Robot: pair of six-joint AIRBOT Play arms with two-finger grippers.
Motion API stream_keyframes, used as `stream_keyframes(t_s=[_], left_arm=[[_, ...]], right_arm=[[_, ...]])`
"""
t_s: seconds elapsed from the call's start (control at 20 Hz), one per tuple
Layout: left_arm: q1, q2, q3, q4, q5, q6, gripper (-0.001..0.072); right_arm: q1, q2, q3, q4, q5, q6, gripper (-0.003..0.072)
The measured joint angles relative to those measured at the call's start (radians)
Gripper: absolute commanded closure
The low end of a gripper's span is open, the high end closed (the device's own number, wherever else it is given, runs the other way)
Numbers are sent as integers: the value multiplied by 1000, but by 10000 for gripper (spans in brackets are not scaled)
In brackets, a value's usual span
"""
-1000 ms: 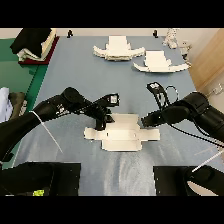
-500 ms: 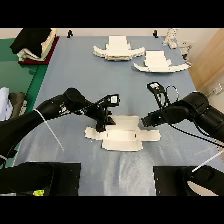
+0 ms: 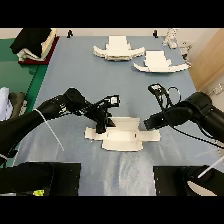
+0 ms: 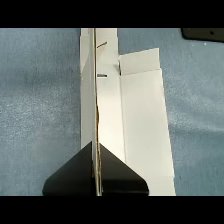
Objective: Fold the box.
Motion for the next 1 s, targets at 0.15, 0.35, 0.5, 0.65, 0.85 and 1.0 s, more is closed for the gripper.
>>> stream_keyframes(t_s=[0.15, 0.35, 0.5, 0.65, 0.85, 1.0], left_arm=[[0, 0, 0, 1, 0, 0, 693], [0, 0, 0, 1, -1, 0, 693], [0, 0, 0, 2, -1, 0, 694], [0, 0, 0, 2, -1, 0, 694], [0, 0, 0, 2, -1, 0, 693], [0, 0, 0, 2, -1, 0, 693]], right_arm=[[63, 93, -42, 43, -35, -1, 688], [274, 227, -162, 152, -21, -120, 45], [424, 226, -223, 121, 74, -200, 6], [517, 147, -248, 12, 183, -238, 6], [563, 11, -258, -105, 292, -256, 7], [573, -42, -252, -184, 342, -208, 10]])
